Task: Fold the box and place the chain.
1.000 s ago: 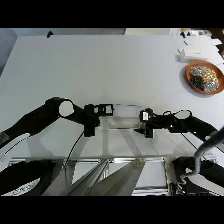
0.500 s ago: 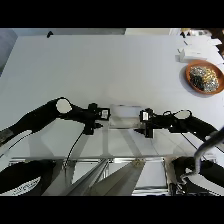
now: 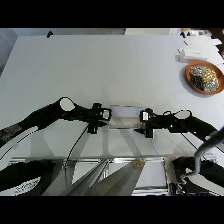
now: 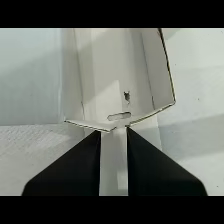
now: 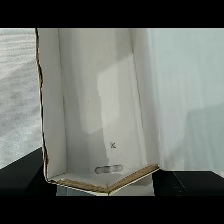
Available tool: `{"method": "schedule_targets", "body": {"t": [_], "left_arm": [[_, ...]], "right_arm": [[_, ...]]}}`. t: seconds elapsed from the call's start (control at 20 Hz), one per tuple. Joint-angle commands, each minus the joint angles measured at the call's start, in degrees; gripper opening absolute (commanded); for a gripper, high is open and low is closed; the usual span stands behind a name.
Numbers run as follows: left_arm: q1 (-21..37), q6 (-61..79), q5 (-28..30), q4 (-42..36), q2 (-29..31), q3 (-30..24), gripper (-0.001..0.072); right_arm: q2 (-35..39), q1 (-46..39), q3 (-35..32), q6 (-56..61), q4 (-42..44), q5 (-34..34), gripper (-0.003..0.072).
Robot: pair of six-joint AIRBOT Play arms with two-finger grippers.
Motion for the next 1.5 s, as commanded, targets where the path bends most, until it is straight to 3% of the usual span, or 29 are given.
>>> {"method": "schedule_targets", "body": {"t": [0.0, 0.6, 0.9, 1.1, 1.2, 1.4, 1.45], "left_arm": [[-0.31, 0.59, 0.11, -0.85, -0.17, -0.02, 0.0142], [-3.72, 0.57, 0.81, -4.74, -0.20, 0.00, 0.0143], [-5.29, 0.37, 5.99, -5.95, -0.22, 0.00, 0.0145], [-5.49, 0.37, 5.88, -5.97, -1.46, 0.00, 0.0160], [-6.10, 0.35, 6.29, -5.90, -2.38, 0.00, 0.0365], [-6.69, 0.35, 8.24, -5.92, -3.04, 0.00, 0.0522], [-6.67, 0.35, 8.31, -5.84, -3.04, 0.00, 0.0524]], "right_arm": [[0.04, 0.00, 0.04, 0.02, 0.02, 0.00, 0.0317], [0.04, 0.00, 0.04, 0.02, 0.02, 0.00, 0.0317], [0.04, 0.00, 0.04, 0.02, 0.02, 0.02, 0.0317], [0.04, 0.00, 0.04, 0.02, 0.04, 0.02, 0.0317], [0.04, 0.00, 0.04, 0.02, 0.04, 0.02, 0.0317], [0.04, 0.00, 0.04, 0.02, 0.04, 0.00, 0.0317], [0.04, 0.00, 0.04, 0.02, 0.02, 0.02, 0.0317]]}}
